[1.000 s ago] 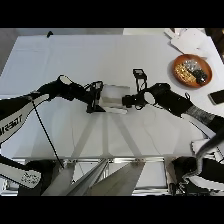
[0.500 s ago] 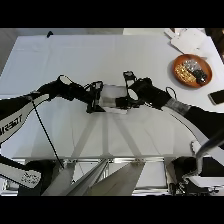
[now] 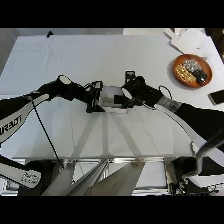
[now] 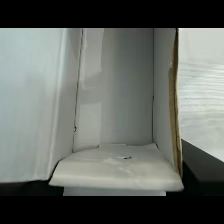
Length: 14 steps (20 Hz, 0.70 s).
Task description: Fold the box and place the chain.
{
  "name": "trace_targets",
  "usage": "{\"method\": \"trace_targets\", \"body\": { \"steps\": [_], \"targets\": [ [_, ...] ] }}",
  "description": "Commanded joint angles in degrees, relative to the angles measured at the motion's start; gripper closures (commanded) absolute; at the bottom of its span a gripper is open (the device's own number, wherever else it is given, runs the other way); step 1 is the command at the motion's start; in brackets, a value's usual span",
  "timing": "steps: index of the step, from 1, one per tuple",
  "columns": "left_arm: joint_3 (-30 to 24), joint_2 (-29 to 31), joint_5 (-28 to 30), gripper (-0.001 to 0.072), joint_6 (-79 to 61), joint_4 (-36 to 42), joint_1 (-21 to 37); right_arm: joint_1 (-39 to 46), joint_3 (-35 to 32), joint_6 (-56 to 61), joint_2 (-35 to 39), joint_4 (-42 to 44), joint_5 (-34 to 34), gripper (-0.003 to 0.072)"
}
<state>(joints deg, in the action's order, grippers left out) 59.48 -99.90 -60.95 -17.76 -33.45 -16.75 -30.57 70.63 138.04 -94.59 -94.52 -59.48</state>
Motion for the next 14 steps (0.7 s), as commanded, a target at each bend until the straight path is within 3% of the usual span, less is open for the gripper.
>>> {"method": "trace_targets", "body": {
  "steps": [1,4,6,7,11,14],
  "targets": [
    [0.0,0.0,0.1,0.033,0.0,0.0,0.0,-0.1,0.2,2.4,0.0,0.1,0.6,0.0667],
    [0.0,0.0,0.0,0.033,0.0,0.0,0.0,-0.1,0.6,2.4,2.3,0.0,0.6,0.0521],
    [0.0,0.0,0.1,0.033,0.0,0.0,0.0,-0.1,0.6,1.1,5.3,-0.2,0.7,0.023],
    [0.0,0.0,0.1,0.033,0.0,0.0,0.0,-0.1,0.6,0.5,7.0,-0.2,0.1,0.0196],
    [0.0,0.0,0.1,0.033,0.0,0.0,0.0,-0.1,0.6,-1.0,14.4,-1.3,-3.6,0.0197],
    [0.0,0.0,0.1,0.033,0.0,0.0,0.0,-0.1,0.5,-14.4,21.6,-5.1,-5.4,0.0197]
  ]
}}
